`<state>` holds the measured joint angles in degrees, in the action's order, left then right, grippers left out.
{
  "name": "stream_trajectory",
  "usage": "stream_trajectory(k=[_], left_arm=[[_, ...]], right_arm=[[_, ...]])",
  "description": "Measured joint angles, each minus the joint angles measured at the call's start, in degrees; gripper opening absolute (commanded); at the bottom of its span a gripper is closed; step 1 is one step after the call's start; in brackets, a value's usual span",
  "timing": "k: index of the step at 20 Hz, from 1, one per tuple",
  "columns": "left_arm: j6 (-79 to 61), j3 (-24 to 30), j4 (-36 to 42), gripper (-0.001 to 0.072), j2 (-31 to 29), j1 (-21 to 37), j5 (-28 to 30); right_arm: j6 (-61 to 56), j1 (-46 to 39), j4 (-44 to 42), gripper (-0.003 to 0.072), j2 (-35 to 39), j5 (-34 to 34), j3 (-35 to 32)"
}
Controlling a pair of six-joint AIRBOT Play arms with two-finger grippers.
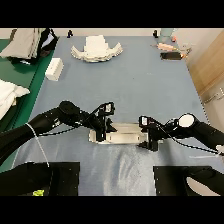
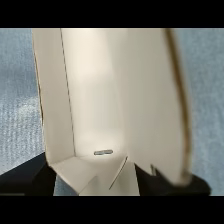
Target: Fold the box.
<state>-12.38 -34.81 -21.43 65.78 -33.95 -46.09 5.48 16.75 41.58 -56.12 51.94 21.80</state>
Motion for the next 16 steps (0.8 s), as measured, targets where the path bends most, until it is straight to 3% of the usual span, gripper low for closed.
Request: stream_trajectory(k=[5,7,9,16], left_arm=[[0.02,0.0,-0.02,0.0014,0.0,0.0,0.0],[0.0,0.0,-0.02,0.0014,0.0,0.0,0.0],[0.02,0.0,-0.02,0.0014,0.0,0.0,0.0],[0.0,0.0,-0.02,0.0014,0.02,-0.02,0.0]], right_arm=[[3.28,-0.07,-1.53,0.0643,0.0,-0.44,-0.39],[4.07,0.0,-1.73,0.0561,0.0,-0.96,-0.46],[4.63,-0.02,-1.92,0.0542,0.0,-1.66,-0.68],[5.49,0.0,-1.7,0.0544,0.02,-2.32,-1.03]])
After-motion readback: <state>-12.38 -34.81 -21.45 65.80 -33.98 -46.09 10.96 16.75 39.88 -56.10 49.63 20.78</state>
